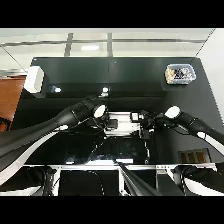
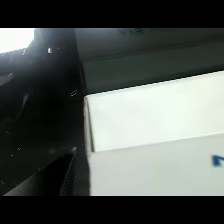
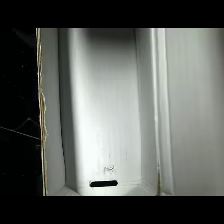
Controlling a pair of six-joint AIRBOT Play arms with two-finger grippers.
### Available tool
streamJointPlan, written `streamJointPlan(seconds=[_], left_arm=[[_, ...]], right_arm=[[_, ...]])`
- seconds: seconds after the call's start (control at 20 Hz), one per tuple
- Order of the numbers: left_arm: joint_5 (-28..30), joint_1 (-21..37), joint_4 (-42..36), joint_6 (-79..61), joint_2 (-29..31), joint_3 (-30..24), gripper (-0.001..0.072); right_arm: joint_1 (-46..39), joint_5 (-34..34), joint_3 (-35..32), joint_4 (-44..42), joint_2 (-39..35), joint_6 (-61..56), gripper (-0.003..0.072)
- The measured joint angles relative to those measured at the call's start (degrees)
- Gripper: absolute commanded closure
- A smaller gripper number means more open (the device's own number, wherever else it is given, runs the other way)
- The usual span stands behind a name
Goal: Fold the box and place the chain.
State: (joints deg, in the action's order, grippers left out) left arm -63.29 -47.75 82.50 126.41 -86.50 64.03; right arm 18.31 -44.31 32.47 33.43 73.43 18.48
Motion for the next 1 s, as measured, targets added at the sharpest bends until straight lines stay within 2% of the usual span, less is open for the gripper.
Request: streamJointPlan(seconds=[0.25,0.3,0.35,0.45,0.55,0.75,0.8,0.85,0.9,1.0], left_arm=[[-0.76,-1.05,0.94,4.81,-0.79,1.01,0.0379],[-0.85,-1.16,1.03,5.49,-0.94,1.07,0.0451],[-0.83,-1.25,1.05,6.03,-1.11,1.14,0.0478],[-1.03,-1.40,1.05,6.78,-1.46,1.25,0.0481],[-1.42,-1.51,1.03,7.50,-1.64,1.27,0.0671],[-1.75,-1.62,1.18,8.39,-1.79,1.31,0.0678],[-1.73,-1.66,1.14,8.50,-1.81,1.31,0.0601],[-1.60,-1.66,1.03,8.33,-1.84,1.31,0.0411],[-1.27,-1.66,1.01,8.35,-1.90,1.36,0.0294],[-1.51,-1.66,0.83,8.52,-1.88,1.66,0.0268]], right_arm=[[0.00,-0.02,0.00,0.00,0.00,0.00,0.0482],[0.00,-0.02,0.00,0.00,0.00,0.00,0.0482],[0.00,-0.02,0.00,0.00,0.00,0.00,0.0482],[0.00,-0.02,0.00,0.00,0.00,0.00,0.0482],[0.00,-0.02,0.00,0.00,0.00,0.00,0.0482],[0.00,-0.04,0.00,-0.02,0.00,-0.02,0.0482],[0.00,-0.04,0.00,-0.02,0.00,-0.02,0.0482],[0.00,-0.04,0.00,0.00,0.02,0.00,0.0482],[0.00,-0.04,0.00,0.00,0.00,0.04,0.0482],[0.00,-0.04,0.00,0.00,0.00,0.04,0.0482]])
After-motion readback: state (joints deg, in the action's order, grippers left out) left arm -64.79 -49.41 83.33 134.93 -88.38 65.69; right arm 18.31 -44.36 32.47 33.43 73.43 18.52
